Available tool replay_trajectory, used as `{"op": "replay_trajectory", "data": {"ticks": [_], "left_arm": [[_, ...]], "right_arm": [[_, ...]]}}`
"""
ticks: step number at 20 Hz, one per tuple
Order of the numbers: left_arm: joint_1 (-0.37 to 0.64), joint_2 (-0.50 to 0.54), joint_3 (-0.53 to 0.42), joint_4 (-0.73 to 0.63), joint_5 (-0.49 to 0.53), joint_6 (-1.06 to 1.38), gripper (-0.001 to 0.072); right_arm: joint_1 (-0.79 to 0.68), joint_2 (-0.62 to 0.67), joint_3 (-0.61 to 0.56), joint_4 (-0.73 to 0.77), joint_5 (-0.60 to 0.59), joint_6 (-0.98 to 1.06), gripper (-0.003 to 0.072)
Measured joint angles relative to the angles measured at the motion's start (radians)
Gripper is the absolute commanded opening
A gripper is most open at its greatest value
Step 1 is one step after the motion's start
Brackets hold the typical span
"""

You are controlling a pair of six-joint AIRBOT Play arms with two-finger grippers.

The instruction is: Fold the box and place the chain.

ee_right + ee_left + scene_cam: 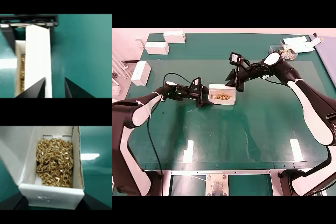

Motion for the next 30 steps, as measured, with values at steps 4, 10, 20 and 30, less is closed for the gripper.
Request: {"op": "replay_trajectory", "data": {"ticks": [4, 10, 20, 30], "left_arm": [[0.0, 0.0, 0.0, 0.0, 0.0, 0.0, 0.0483], [0.0, 0.0, 0.0, 0.0, 0.001, 0.0, 0.0483], [0.0, 0.0, 0.0, 0.0, 0.002, 0.0, 0.0483], [0.0, 0.0, 0.0, 0.0, 0.002, 0.0, 0.0483]], "right_arm": [[-0.002, -0.006, 0.005, 0.007, 0.059, 0.017, 0.0282], [-0.003, -0.015, 0.003, 0.01, 0.085, 0.021, 0.0282], [-0.003, -0.031, 0.001, 0.011, 0.09, 0.023, 0.0213], [0.001, -0.031, -0.013, 0.014, 0.095, 0.037, 0.0132]]}}
